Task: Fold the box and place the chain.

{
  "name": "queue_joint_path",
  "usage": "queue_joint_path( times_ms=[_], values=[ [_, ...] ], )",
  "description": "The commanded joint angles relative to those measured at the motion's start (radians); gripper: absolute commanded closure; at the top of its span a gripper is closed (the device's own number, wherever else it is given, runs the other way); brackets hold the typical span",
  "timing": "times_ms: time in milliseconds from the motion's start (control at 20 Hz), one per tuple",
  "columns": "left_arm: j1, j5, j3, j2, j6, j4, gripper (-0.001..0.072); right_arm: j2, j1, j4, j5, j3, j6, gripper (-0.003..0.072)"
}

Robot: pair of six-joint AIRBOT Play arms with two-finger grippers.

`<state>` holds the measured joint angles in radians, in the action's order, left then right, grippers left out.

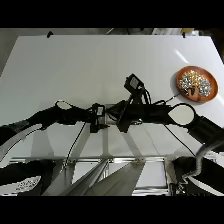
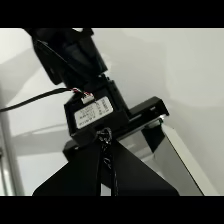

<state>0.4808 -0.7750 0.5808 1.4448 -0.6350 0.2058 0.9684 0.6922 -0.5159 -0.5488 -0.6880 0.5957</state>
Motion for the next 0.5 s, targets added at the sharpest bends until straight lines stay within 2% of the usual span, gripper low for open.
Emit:
queue_joint_path(
  times_ms=[0,100,200,450],
  values=[
    [0.001,0.0,0.001,-0.001,-0.011,0.004,0.0456,0.077,0.027,-0.227,0.053,0.001,0.208,0.0669],
    [0.001,0.0,0.001,-0.001,-0.011,0.004,0.0456,0.113,0.027,-0.385,0.034,0.001,0.357,0.0667],
    [0.001,0.0,0.001,-0.001,-0.011,0.004,0.0456,0.116,0.027,-0.476,-0.003,0.001,0.423,0.0665],
    [0.001,0.0,0.001,-0.002,-0.011,0.004,0.0456,0.07,0.026,-0.535,-0.05,0.0,0.425,0.0665]
  ],
)
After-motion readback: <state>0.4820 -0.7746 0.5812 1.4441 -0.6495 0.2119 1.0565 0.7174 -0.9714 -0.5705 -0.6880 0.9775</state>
